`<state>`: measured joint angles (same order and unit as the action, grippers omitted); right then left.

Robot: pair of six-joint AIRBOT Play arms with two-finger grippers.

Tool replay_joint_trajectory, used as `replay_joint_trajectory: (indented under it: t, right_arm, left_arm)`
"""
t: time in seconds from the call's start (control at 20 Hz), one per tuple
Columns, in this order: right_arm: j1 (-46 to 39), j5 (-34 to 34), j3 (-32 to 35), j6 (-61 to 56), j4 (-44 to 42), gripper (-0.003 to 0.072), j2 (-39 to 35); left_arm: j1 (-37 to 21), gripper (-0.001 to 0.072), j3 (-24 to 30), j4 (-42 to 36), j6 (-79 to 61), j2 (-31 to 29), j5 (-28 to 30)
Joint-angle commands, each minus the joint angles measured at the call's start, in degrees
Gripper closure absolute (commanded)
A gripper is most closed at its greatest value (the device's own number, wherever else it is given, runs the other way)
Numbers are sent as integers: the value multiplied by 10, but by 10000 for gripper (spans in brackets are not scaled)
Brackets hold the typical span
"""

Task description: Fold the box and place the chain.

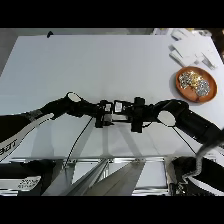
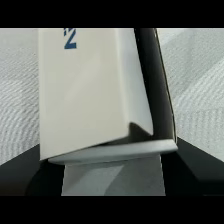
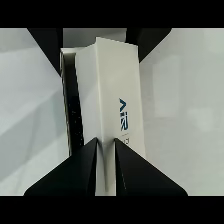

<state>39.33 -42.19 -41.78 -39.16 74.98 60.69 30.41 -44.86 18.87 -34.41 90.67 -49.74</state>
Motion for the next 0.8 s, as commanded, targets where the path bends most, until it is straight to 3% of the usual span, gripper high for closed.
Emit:
replay_joint_trajectory:
  t: [0.0, 0.35, 0.5, 0.75]
  right_arm:
    - [-9, -5, 0, 0, -1, 602, 7]
    - [-9, -70, 0, 7, -45, 561, 23]
    - [-9, -73, 0, 7, -52, 327, 23]
    - [-9, -52, -2, 6, -70, 304, 5]
  left_arm:
    - [0, 514, 0, 0, -1, 0, -2]
    - [0, 514, 0, 0, -1, 0, -2]
    - [0, 514, 0, 0, -1, 0, -2]
    - [0, 514, 0, 0, -1, 0, -2]
